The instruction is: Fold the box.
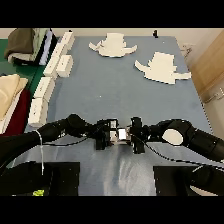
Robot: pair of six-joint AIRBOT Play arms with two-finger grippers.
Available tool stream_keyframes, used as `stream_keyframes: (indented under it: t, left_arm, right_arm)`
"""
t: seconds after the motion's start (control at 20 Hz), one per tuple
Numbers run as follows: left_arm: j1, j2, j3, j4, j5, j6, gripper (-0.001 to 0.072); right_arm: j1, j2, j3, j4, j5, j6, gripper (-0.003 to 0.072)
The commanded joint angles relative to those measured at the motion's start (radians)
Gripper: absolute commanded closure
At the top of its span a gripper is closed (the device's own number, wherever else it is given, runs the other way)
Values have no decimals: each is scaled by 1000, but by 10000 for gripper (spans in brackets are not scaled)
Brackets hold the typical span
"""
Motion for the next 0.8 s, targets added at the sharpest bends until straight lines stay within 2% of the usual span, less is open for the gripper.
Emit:
stream_keyframes:
  t: [0.0,0.05,0.2,0.3,0.35,0.4,0.45,0.55,0.75]
  left_arm:
    - [0,0,0,-1,3,-1,181]
    - [0,0,0,-1,3,-1,182]
    - [0,0,0,-1,3,-1,181]
    - [0,0,0,-1,3,-1,181]
    - [0,0,0,-1,3,-1,181]
    - [0,0,0,-1,3,-1,181]
    - [0,0,0,-1,4,-1,181]
    - [0,0,0,-1,4,-1,182]
    - [0,0,0,-1,3,-1,182]
  right_arm:
    - [1,10,0,8,8,47,259]
    - [1,22,0,14,8,55,221]
    - [0,79,2,13,8,88,222]
    - [-2,128,2,13,12,185,227]
    - [-2,154,2,14,23,277,314]
    - [-1,177,2,17,43,392,551]
    - [-1,190,-1,38,50,476,682]
    - [-1,206,-32,109,7,542,683]
    - [9,253,-187,274,-282,537,684]
